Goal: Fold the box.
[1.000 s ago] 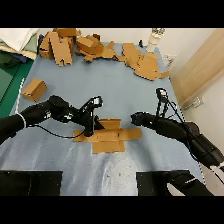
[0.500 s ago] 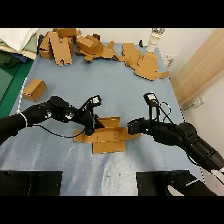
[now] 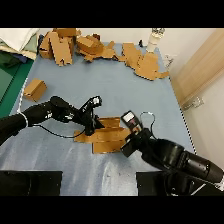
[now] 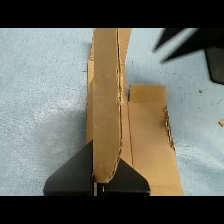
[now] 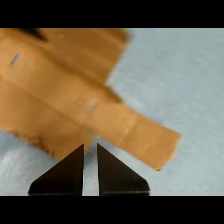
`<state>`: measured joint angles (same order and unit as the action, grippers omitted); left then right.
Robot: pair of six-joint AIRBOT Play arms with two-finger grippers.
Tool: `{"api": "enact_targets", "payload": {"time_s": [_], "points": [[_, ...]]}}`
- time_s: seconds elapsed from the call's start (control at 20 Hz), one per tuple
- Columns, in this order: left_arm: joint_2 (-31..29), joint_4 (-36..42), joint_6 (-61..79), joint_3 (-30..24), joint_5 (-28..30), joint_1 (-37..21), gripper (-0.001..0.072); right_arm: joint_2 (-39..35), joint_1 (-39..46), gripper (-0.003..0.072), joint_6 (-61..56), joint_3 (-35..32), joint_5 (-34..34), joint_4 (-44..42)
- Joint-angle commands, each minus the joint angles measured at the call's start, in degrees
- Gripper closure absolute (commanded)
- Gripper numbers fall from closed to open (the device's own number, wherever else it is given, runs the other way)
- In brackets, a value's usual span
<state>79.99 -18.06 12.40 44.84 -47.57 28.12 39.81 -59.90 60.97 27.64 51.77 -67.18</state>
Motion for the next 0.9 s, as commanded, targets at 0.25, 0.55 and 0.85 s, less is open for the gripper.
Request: {"api": "enact_targets", "payload": {"time_s": [0.25,0.55,0.85], "points": [[0.02,-0.37,-0.02,-0.02,0.04,0.13,0.0695,9.81,-11.17,0.029,-2.89,-0.09,3.58,3.28],[0.02,-0.37,-0.04,-0.02,0.04,0.11,0.0695,14.27,-11.17,0.0221,-2.89,-0.07,-0.22,2.14],[0.02,-0.37,-0.02,-0.02,0.04,0.13,0.0695,14.86,-11.15,0.0221,-2.86,-0.09,-1.09,2.93]]}}
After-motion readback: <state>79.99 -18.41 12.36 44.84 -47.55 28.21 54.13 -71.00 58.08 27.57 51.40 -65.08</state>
